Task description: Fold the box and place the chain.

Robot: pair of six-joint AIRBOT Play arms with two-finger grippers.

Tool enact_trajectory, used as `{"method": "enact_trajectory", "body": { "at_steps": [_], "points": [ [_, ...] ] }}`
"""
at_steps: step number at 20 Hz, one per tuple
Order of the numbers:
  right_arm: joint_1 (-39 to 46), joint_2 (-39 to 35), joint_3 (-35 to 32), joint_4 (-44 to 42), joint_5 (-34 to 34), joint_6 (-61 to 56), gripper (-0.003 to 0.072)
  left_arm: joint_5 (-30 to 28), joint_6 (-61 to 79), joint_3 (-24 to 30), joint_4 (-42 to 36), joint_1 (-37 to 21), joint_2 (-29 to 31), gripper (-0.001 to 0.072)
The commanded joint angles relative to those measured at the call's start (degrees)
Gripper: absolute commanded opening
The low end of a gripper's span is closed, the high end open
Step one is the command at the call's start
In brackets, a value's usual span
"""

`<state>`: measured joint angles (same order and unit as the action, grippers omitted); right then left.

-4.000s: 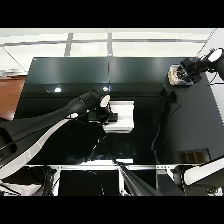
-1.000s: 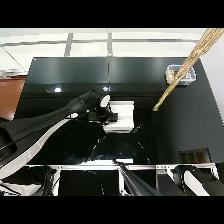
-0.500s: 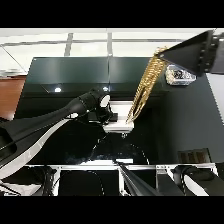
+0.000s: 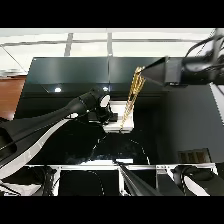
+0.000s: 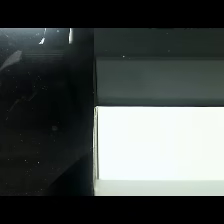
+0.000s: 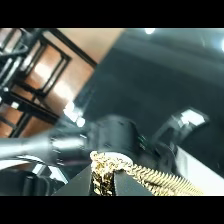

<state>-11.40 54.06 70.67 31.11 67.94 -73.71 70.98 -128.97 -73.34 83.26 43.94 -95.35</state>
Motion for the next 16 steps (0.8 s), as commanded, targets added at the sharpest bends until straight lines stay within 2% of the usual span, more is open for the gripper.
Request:
{"method": "enact_trajectory", "body": {
  "at_steps": [1, 8, 14, 16],
  "points": [
    [-0.15, 0.11, -7.06, 0.90, -2.80, -0.02, 0.0014, 0.00, 0.02, -0.02, 0.02, -0.02, 0.04, 0.0028],
    [1.18, 0.11, -7.21, -0.63, -2.38, 0.00, 0.0013, 0.00, 0.02, -0.02, 0.02, -0.02, 0.04, 0.0028],
    [4.28, 0.11, 7.69, 0.50, -0.50, 0.09, 0.0013, -0.02, 0.02, -0.02, 0.02, -0.02, 0.04, 0.0028],
    [4.35, 0.11, 9.68, 0.48, 0.81, 0.07, 0.0013, -0.04, 0.02, -0.02, 0.02, -0.02, 0.04, 0.0028]
  ]
}}
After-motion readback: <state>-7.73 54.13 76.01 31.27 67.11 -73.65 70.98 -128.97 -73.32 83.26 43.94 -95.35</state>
